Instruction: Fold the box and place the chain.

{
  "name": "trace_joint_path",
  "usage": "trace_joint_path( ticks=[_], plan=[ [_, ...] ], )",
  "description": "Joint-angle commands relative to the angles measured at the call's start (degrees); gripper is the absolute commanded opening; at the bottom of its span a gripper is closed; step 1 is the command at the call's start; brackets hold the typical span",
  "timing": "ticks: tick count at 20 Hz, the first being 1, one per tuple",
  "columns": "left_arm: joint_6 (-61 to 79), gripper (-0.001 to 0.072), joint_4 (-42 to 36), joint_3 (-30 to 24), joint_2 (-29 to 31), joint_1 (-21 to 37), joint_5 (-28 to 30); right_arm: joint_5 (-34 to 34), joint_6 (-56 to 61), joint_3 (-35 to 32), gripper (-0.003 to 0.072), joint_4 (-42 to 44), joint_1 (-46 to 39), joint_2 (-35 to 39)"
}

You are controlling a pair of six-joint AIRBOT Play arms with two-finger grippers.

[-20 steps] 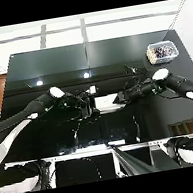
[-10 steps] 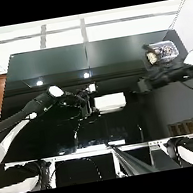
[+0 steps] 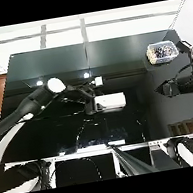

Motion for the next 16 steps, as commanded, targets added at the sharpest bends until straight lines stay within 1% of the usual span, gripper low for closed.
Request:
trace_joint_path(
  ticks=[1, 3, 5, 12, 16],
  plan=[
    [-6.99, 0.0714, 0.42, 6.16, -4.76, -3.93, 2.16, -3.32, 1.18, -1.62, 0.0010, 0.00, -0.63, 0.87],
    [-9.94, 0.0714, 0.42, 9.07, -8.44, -4.48, 1.99, -3.56, 1.16, -1.64, 0.0010, 0.02, -0.63, 0.87],
    [-13.14, 0.0713, 0.46, 10.56, -10.88, -4.39, 1.79, -3.50, 1.18, -1.77, 0.0010, 0.09, -0.63, 0.87],
    [-13.64, 0.0713, 0.66, 10.62, -11.26, -4.46, 1.60, -3.19, 1.16, -3.50, 0.0010, 0.28, -0.61, 0.87],
    [-14.03, 0.0713, 1.99, 10.62, -11.41, -4.50, -1.73, -3.65, 1.16, -4.44, 0.0010, 0.26, -0.59, 0.87]
  ],
)
